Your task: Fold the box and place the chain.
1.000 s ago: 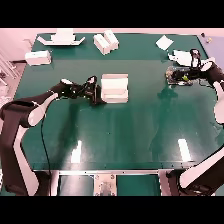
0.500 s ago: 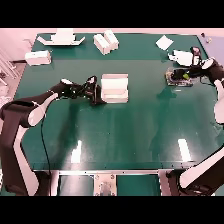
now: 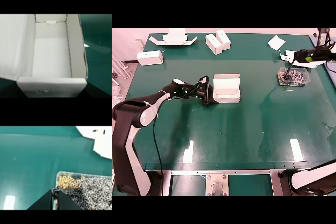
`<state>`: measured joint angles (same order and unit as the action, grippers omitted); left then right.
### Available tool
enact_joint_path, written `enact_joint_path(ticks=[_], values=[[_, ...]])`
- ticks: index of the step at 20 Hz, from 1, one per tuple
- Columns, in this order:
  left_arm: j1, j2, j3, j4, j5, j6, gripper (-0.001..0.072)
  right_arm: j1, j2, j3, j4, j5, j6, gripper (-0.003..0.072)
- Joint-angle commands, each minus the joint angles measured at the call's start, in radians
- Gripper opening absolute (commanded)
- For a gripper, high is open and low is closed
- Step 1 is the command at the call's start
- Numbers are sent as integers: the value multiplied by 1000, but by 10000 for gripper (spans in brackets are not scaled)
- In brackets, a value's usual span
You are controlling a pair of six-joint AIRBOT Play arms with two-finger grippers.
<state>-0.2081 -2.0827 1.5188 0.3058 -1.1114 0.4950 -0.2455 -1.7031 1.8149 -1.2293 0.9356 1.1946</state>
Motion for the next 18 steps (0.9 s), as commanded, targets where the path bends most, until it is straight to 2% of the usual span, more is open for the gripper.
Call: enact_joint_path(ticks=[1,11,14,18], values=[[0,1,1,0,0,0,526,37,120,2,-13,27,-3,17],[0,1,1,0,0,1,526,252,489,2,-13,26,-53,17],[0,1,1,0,0,1,526,340,545,3,-12,23,-55,17],[0,1,1,0,0,1,526,444,553,-4,-9,32,-35,17]])
